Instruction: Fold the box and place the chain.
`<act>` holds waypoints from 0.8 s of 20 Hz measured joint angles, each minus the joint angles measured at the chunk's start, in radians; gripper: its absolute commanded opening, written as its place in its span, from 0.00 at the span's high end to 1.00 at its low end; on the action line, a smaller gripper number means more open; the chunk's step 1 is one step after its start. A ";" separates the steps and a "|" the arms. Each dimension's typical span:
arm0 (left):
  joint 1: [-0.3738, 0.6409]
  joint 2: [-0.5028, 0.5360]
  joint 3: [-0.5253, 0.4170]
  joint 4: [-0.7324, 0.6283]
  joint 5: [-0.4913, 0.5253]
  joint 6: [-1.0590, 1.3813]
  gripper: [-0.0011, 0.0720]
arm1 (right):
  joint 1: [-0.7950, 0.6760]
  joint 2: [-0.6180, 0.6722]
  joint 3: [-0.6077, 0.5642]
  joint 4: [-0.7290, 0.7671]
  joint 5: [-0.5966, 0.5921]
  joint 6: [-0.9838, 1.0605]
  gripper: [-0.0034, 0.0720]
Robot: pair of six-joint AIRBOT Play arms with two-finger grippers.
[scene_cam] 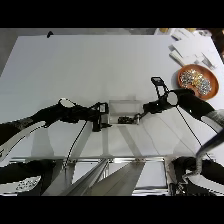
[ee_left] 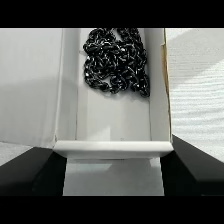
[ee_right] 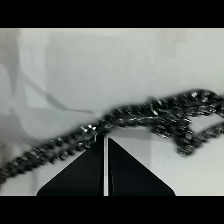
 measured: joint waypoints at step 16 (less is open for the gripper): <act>0.000 0.000 0.000 0.000 0.000 0.000 0.78 | 0.000 0.187 0.000 0.005 0.074 -0.032 0.69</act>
